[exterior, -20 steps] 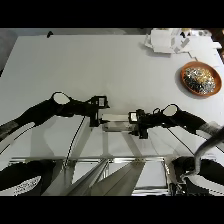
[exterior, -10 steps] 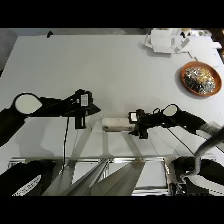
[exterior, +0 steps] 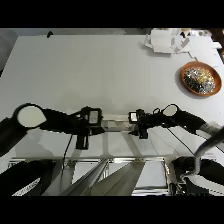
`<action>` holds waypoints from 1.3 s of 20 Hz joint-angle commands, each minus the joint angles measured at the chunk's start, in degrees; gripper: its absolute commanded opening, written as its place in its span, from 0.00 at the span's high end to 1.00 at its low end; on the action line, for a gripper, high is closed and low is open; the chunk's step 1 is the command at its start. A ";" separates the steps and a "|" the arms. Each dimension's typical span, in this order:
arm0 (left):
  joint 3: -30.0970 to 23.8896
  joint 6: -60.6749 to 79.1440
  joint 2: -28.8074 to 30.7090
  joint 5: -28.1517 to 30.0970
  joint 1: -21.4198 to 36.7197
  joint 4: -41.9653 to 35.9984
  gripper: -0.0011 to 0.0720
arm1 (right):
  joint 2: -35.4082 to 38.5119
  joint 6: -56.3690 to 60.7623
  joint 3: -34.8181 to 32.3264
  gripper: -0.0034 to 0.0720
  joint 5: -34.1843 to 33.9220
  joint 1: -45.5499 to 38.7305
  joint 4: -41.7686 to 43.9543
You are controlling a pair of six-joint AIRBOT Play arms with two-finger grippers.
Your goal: Fold the box and place the chain.
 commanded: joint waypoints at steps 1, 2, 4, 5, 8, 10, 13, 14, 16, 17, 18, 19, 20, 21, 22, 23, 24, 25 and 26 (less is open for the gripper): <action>-0.02 -3.91 -6.23 7.34 -6.99 3.08 0.98 | 0.04 0.02 -0.04 0.42 0.00 0.02 0.02; -0.02 -4.07 -8.55 12.00 -7.85 3.06 0.98 | 0.04 0.02 -0.04 0.42 0.00 0.02 0.02; -0.02 -5.66 -12.46 26.29 -8.15 1.40 0.98 | 0.04 0.02 -0.04 0.42 0.00 0.02 0.02; -0.02 -6.56 -13.62 33.16 -7.87 -0.39 0.98 | 0.04 0.02 -0.04 0.42 0.00 0.02 0.02; -0.02 -8.83 -16.59 45.48 -6.19 -3.30 0.98 | 0.04 0.02 -0.04 0.42 0.00 0.02 0.02; -0.02 -11.15 -19.63 45.20 -5.07 -3.26 0.98 | 0.04 0.02 -0.04 0.42 0.00 0.02 0.02; -0.02 -12.63 -23.39 43.58 -5.01 -3.28 0.98 | 0.04 0.02 -0.04 0.42 0.00 0.02 0.02; -0.02 -12.61 -23.39 43.10 -5.03 -3.23 0.98 | 0.04 0.02 -0.04 0.42 0.00 0.02 0.02; -0.02 -12.55 -21.55 42.38 -4.98 -3.08 0.98 | 0.04 0.02 -0.04 0.42 0.00 0.02 0.02; -0.02 -12.50 -19.76 42.29 -4.98 -2.73 0.98 | 0.04 0.02 -0.04 0.42 0.00 0.02 0.02; -0.02 -12.39 -17.66 42.12 -4.98 -2.16 0.98 | 0.04 0.02 -0.04 0.42 0.00 0.02 0.02; -0.02 -12.39 -15.28 41.70 -4.98 -1.38 0.98 | 0.04 0.02 -0.04 0.42 0.00 0.02 0.02; -0.02 -12.39 -12.46 40.79 -4.92 0.09 0.98 | 0.04 0.02 -0.04 0.42 0.00 0.02 0.02; -0.02 -12.41 -9.75 39.21 -4.90 2.10 0.98 | 0.04 0.02 -0.04 0.42 0.00 0.02 0.02; -0.02 -12.48 -6.86 36.59 -4.90 4.81 0.98 | 0.04 0.02 -0.04 0.42 -0.02 0.02 0.02; -0.02 -12.81 -4.26 32.96 -4.90 7.89 0.98 | 0.04 0.02 -0.04 0.42 0.00 0.02 0.02; -0.02 -14.03 -2.23 29.03 -4.90 11.26 0.98 | 0.04 0.02 -0.04 0.42 0.00 0.02 0.02; -0.02 -16.41 -0.63 24.30 -4.90 15.13 0.98 | 0.04 0.02 -0.04 0.42 0.00 0.02 0.02; -0.02 -19.19 0.09 19.74 -4.92 18.64 0.98 | 0.04 0.02 -0.04 0.42 0.00 0.02 0.02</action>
